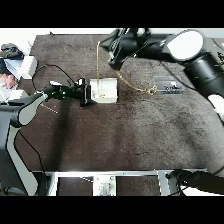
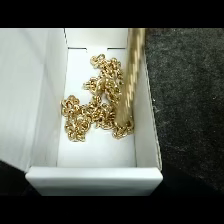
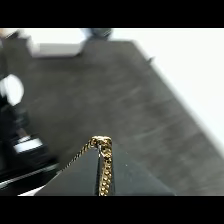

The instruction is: Fold the box and place the chain.

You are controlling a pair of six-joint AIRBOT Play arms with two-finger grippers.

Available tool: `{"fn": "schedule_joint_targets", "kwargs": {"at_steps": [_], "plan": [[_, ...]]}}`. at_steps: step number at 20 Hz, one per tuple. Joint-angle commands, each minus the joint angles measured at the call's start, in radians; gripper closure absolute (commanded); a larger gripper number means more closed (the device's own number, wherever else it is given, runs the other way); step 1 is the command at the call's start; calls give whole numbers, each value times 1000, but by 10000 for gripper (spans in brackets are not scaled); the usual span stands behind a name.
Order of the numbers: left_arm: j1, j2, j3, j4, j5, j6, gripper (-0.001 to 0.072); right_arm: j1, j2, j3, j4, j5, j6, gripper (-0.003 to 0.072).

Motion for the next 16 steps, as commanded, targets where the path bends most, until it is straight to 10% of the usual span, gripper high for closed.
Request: {"fn": "schedule_joint_targets", "kwargs": {"at_steps": [1, 7, 9, 16], "plan": [[1, 0, 0, 0, 0, 0, 424, 16, -109, 0, -21, 116, 82, 701], [1, 0, 0, 0, 0, 0, 424, 0, -287, 0, -228, 116, 269, 698], [1, 0, 0, 0, 0, 0, 424, -23, -307, 0, -229, 121, 269, 256], [1, 0, 0, 0, 0, 0, 424, -250, -346, -1, -446, 291, 348, 332]]}}
